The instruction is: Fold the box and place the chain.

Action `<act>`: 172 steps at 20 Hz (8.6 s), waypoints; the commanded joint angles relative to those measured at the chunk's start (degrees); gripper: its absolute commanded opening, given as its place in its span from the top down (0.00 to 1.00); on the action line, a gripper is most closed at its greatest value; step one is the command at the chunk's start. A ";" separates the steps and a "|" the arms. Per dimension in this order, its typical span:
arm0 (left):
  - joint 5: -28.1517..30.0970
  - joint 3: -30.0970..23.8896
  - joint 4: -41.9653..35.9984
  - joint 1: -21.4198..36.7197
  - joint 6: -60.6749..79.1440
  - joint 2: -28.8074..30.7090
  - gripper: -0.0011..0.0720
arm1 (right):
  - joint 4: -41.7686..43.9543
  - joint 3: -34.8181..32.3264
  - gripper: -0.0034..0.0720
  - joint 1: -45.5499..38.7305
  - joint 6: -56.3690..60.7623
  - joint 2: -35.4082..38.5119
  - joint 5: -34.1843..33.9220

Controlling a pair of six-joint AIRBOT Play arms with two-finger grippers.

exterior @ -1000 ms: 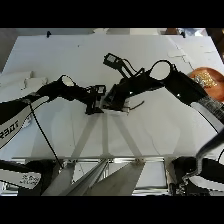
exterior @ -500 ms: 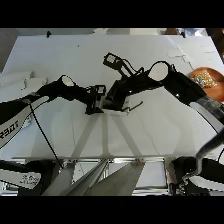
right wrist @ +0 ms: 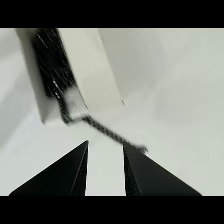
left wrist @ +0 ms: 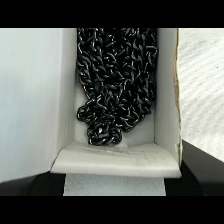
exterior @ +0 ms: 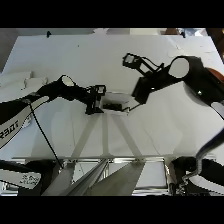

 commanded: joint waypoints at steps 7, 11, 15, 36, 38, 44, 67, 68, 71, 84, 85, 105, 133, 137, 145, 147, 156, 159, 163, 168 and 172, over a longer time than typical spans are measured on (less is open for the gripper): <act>0.00 0.07 0.00 -0.02 0.02 -0.02 0.32 | -7.15 -9.57 0.62 -2.29 -4.87 -4.20 -8.68; 0.00 0.07 0.00 -0.02 0.02 -0.04 0.32 | -5.81 -9.57 0.58 -2.25 -4.81 -6.99 -11.56; 0.00 0.07 0.00 -0.02 0.02 -0.02 0.32 | -4.15 -9.57 0.47 -2.25 -4.79 -9.44 -12.98; 0.00 0.07 0.00 -0.02 0.02 -0.02 0.32 | -3.30 -9.55 0.94 0.72 1.29 -10.36 -7.43; -0.02 0.07 0.02 -0.02 0.02 -0.02 0.32 | -2.64 -9.55 0.94 0.72 1.92 -7.26 -8.37; 0.00 0.07 0.00 0.00 0.02 -0.02 0.32 | 8.46 -9.53 0.94 2.03 1.36 0.66 -11.37; 0.00 0.07 0.00 -0.02 0.02 -0.04 0.32 | 12.83 -0.33 0.62 6.73 5.09 1.44 -16.11; 0.00 0.07 0.00 -0.02 0.02 -0.02 0.32 | 12.83 0.87 0.62 5.18 6.21 1.03 -16.41; 0.00 0.07 0.00 -0.02 0.02 -0.04 0.32 | 12.83 2.60 0.62 0.37 11.52 -2.36 -16.41; 0.00 0.07 0.00 -0.02 0.02 -0.02 0.32 | 27.30 2.64 0.62 -2.60 -0.04 -13.64 0.24; 0.00 0.07 0.00 -0.02 0.02 -0.04 0.32 | 27.45 2.64 0.62 -2.32 -1.66 -13.64 1.07; 0.00 0.07 0.00 -0.02 0.02 -0.04 0.32 | 10.27 2.62 0.61 9.18 -16.11 -13.64 -7.21; 0.00 0.07 0.00 -0.02 0.02 -0.02 0.32 | 9.42 2.40 0.44 10.88 -7.69 -9.81 -6.05; 0.02 0.07 0.00 -0.02 0.02 -0.04 0.32 | 15.04 2.34 0.90 10.05 6.86 -10.56 -6.21; 0.00 0.07 0.00 -0.02 0.02 -0.02 0.32 | 30.38 1.62 0.94 9.66 15.82 -19.78 -10.95; 0.00 0.07 0.00 -0.02 0.02 -0.04 0.32 | 29.83 1.62 0.94 9.66 16.87 -21.35 -10.91; 0.00 0.07 0.00 -0.02 0.02 -0.04 0.32 | 28.57 1.64 0.94 9.64 16.06 -20.68 -10.43; 0.00 0.07 0.00 -0.02 0.02 -0.02 0.32 | 28.81 1.64 0.94 9.11 14.51 -17.57 -12.52; 0.00 0.07 0.00 -0.02 0.02 -0.02 0.32 | 28.11 1.62 0.94 7.06 13.70 -12.96 -14.34; 0.00 0.07 -0.02 -0.02 0.02 -0.02 0.32 | 27.15 -3.67 0.95 3.76 12.48 -9.53 -13.25; 0.00 0.07 0.00 -0.02 0.02 -0.02 0.32 | 27.15 -12.41 0.95 2.21 12.50 -6.58 -15.63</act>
